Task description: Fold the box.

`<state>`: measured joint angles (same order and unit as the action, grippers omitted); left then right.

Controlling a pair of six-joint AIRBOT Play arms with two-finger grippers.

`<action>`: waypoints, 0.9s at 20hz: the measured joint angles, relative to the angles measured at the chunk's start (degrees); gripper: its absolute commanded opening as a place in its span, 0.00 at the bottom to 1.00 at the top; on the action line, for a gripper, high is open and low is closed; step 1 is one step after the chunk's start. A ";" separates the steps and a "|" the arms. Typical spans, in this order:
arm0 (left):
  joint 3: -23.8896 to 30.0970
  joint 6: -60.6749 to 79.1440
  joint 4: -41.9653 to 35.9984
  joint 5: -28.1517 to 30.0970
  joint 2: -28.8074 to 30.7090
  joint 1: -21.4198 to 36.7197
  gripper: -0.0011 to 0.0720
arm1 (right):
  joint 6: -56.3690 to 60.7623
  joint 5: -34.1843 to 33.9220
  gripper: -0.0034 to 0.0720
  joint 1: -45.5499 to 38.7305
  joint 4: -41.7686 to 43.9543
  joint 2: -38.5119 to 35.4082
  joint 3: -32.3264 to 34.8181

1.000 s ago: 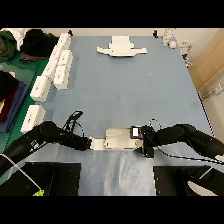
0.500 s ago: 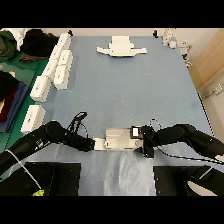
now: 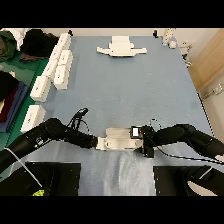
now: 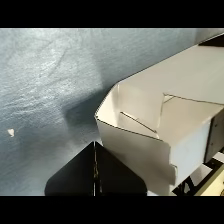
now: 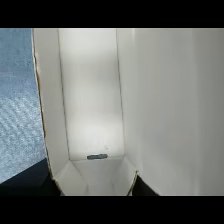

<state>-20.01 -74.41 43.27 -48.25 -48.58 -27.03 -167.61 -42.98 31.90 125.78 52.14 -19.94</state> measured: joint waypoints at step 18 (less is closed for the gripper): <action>-5.64 -0.17 -2.71 -7.19 0.00 1.03 0.41 | 0.00 0.00 0.72 0.00 0.02 0.00 0.00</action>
